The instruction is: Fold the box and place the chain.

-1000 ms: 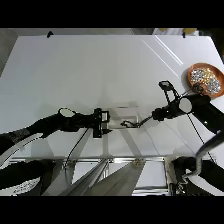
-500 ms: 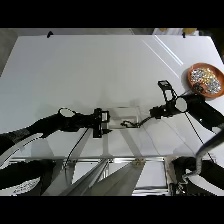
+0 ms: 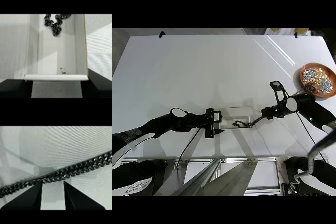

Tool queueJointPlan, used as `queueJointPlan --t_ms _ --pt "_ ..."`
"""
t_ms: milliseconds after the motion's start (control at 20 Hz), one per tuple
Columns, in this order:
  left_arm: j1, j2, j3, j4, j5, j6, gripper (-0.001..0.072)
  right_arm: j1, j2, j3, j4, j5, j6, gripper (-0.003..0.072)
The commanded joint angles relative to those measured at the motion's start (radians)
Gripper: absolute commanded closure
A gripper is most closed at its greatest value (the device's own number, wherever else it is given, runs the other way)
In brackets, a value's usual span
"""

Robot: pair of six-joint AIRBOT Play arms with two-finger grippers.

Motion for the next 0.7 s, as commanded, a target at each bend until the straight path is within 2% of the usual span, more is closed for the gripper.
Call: queueJointPlan --t_ms 0,150,350,550,650 --pt "0.000 0.000 0.000 0.000 0.000 0.000 0.0499 -0.001 -0.025 -0.001 0.000 0.028 0.009 0.0422" --pt "0.000 0.000 0.000 0.000 0.000 0.000 0.0499 -0.001 -0.021 -0.001 -0.027 0.058 0.008 0.0472" --pt "0.000 0.000 0.000 0.000 0.000 0.000 0.0499 -0.001 -0.021 -0.001 -0.030 0.055 0.008 0.0603" --pt "0.000 0.000 0.000 0.000 0.000 0.000 0.0499 -0.001 -0.009 0.000 -0.029 0.049 0.006 0.0588" --pt "0.000 0.000 0.000 0.000 0.000 0.000 0.0499 -0.001 0.027 0.000 -0.031 0.049 -0.002 0.0498"
